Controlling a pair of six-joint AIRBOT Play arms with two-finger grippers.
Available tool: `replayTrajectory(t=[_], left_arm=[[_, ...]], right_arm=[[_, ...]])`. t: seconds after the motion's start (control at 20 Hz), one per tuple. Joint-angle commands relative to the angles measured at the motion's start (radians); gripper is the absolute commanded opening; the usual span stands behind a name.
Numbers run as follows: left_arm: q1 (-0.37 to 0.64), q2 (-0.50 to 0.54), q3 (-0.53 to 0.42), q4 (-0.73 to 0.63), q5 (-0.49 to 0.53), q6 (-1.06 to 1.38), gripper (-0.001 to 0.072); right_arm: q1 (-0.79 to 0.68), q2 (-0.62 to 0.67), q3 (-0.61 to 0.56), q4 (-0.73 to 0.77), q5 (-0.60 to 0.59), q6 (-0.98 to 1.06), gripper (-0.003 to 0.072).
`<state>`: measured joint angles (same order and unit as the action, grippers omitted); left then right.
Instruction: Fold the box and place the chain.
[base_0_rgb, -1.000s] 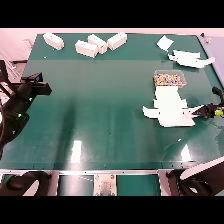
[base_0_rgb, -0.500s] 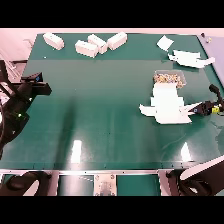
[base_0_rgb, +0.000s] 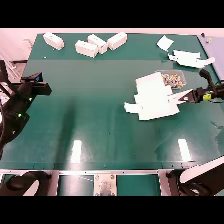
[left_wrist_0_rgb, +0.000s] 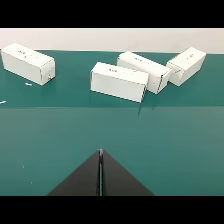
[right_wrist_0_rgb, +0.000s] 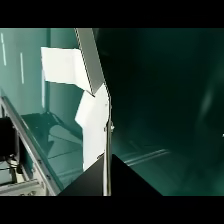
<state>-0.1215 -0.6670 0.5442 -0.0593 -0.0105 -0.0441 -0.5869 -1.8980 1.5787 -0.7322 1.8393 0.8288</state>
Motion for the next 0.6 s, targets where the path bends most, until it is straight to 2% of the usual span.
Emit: replayTrajectory(t=[0.0,0.15,0.4,0.55], left_arm=[[0.001,0.000,0.001,0.000,0.000,0.000,0.0020],[0.001,0.000,0.001,0.000,0.000,0.000,0.0020],[0.001,0.000,0.001,0.000,0.000,0.000,0.0020],[0.001,0.000,0.001,0.000,0.000,0.000,0.0020]], right_arm=[[0.095,0.086,-0.120,0.130,-0.042,-0.008,0.0000],[0.176,0.163,-0.201,0.263,-0.151,-0.054,0.0000],[0.328,0.219,-0.226,0.322,-0.355,-0.049,-0.0001],[0.400,0.219,-0.294,0.349,-0.476,-0.025,-0.0001]])
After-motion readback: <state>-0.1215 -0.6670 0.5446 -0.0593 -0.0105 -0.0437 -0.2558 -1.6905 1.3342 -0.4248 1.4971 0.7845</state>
